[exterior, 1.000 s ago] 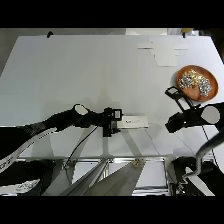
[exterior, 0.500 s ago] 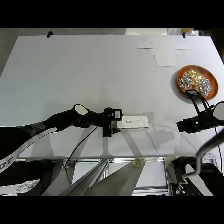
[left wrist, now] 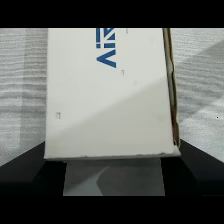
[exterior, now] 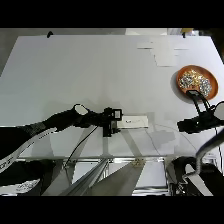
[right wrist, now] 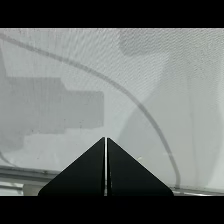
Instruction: Fold the box and place the chain.
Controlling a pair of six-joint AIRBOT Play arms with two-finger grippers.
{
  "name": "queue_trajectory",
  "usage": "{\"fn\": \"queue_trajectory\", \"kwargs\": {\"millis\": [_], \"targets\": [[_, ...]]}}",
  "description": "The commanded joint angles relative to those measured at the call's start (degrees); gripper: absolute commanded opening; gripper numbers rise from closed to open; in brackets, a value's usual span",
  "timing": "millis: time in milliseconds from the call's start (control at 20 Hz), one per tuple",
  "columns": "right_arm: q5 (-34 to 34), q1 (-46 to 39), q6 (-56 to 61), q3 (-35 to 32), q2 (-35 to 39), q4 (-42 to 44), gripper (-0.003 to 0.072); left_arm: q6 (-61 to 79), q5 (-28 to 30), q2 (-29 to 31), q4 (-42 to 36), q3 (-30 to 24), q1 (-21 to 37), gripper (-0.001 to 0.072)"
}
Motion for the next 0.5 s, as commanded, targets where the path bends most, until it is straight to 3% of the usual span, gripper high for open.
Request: {"fn": "queue_trajectory", "kwargs": {"millis": [0, 300, 400, 450], "targets": [[0.07, -0.04, 0.04, 0.02, 0.04, 0.04, 0.0022, 0.0, 0.0, 0.04, 0.0, 0.02, 0.0, 0.0207], [0.07, -0.04, 0.07, 0.02, 0.04, 0.04, 0.0022, -0.26, 0.22, 0.96, 0.0, 0.02, 0.13, 0.0188], [0.07, -0.04, 0.04, 0.02, 0.04, 0.04, 0.0022, -0.35, 1.46, 3.48, 0.04, 0.02, 0.13, 0.0007], [0.07, -0.04, 0.07, 0.02, 0.04, 0.07, 0.0022, -0.39, 2.51, 5.22, 0.02, 0.02, 0.13, 0.0006]]}}
